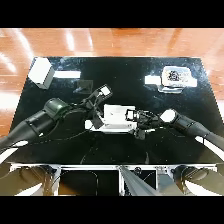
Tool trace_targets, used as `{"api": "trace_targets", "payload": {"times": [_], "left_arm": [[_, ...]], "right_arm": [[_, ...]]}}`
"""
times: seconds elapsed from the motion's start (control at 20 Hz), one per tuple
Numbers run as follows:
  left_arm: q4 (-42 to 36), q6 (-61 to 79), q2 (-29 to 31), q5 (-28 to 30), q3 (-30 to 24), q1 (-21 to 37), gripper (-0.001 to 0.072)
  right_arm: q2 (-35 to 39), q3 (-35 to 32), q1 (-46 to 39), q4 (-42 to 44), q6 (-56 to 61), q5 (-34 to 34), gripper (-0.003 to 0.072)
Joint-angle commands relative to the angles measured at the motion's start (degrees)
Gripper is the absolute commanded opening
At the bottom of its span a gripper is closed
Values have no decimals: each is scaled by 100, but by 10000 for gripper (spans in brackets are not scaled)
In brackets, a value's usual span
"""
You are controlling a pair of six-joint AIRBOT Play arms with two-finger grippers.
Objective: Fold the box and place the chain.
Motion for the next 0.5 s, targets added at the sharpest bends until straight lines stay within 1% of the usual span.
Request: {"api": "trace_targets", "payload": {"times": [0.0, 0.2, 0.3, 0.35, 0.45], "left_arm": [[857, -483, 382, 1054, -234, 264, 18], [702, -122, 671, 1038, -474, 354, 21], [317, 101, 719, 758, -699, 520, 21], [-184, 404, 739, 533, -846, 726, 21], [-1554, 1432, 793, 205, -1088, 1287, 21]], "right_arm": [[2, 2, 2, 13, 2, -4, 549], [2, 2, 2, 13, 2, -4, 549], [2, 2, 2, 13, 2, -4, 549], [2, 2, 2, 13, 2, -4, 549], [2, 2, 2, 15, 2, -2, 549]]}}
